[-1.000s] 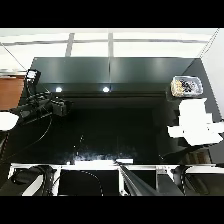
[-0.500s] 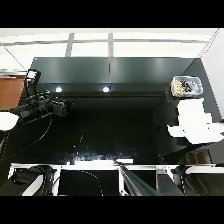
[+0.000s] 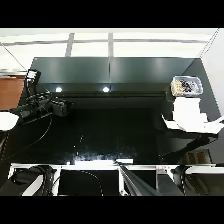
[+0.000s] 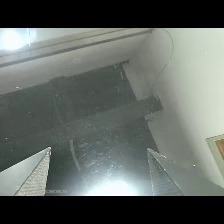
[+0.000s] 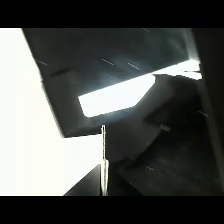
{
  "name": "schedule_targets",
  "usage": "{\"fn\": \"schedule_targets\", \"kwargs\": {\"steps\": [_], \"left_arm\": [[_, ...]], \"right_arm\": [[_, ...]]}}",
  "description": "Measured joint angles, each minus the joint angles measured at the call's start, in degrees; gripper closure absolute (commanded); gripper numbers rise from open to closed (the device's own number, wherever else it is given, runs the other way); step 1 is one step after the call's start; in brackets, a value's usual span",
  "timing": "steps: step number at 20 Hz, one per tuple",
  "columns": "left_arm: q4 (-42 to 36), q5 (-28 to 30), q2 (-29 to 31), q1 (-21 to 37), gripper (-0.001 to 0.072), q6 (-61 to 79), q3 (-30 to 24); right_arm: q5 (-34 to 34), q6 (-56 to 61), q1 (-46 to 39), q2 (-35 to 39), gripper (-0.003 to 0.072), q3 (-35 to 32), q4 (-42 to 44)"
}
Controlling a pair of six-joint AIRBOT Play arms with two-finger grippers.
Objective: Fold the box and place the chain.
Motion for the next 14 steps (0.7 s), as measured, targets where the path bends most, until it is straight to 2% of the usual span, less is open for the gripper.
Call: {"fn": "schedule_targets", "kwargs": {"steps": [6,14], "left_arm": [[0.0,0.0,0.0,0.0,0.0004,0.0,0.0],[-0.2,0.3,0.0,0.0,0.0006,0.0,0.0]], "right_arm": [[1.6,0.0,4.2,2.9,0.0673,-3.7,5.8],[-1.1,0.4,15.1,13.4,0.0672,-15.2,16.4]]}}
